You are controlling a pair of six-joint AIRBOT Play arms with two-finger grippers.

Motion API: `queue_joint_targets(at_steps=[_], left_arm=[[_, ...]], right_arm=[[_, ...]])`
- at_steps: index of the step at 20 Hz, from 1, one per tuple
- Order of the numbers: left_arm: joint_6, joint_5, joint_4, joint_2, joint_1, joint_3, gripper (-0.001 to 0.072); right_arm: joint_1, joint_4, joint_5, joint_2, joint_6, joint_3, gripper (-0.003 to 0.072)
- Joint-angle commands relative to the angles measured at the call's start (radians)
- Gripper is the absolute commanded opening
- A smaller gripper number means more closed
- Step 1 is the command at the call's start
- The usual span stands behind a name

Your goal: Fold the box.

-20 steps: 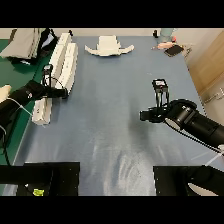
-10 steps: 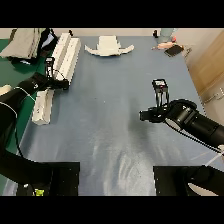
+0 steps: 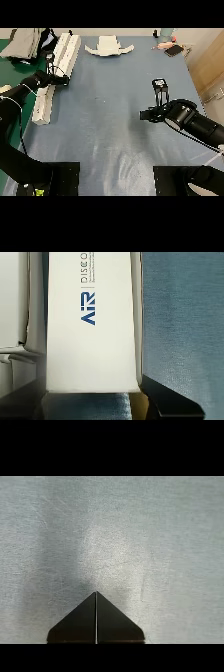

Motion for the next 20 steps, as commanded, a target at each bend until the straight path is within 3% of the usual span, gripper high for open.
queue_joint_targets(at_steps=[1, 20], left_arm=[[0.000, 0.013, 0.000, -0.005, 0.001, 0.006, 0.0509], [-0.003, -0.006, 0.000, -0.038, 0.000, 0.005, 0.0511]], right_arm=[[0.000, -0.005, -0.002, -0.019, 0.000, 0.000, 0.0003], [0.000, 0.000, -0.044, -0.051, 0.000, 0.001, 0.0003]])
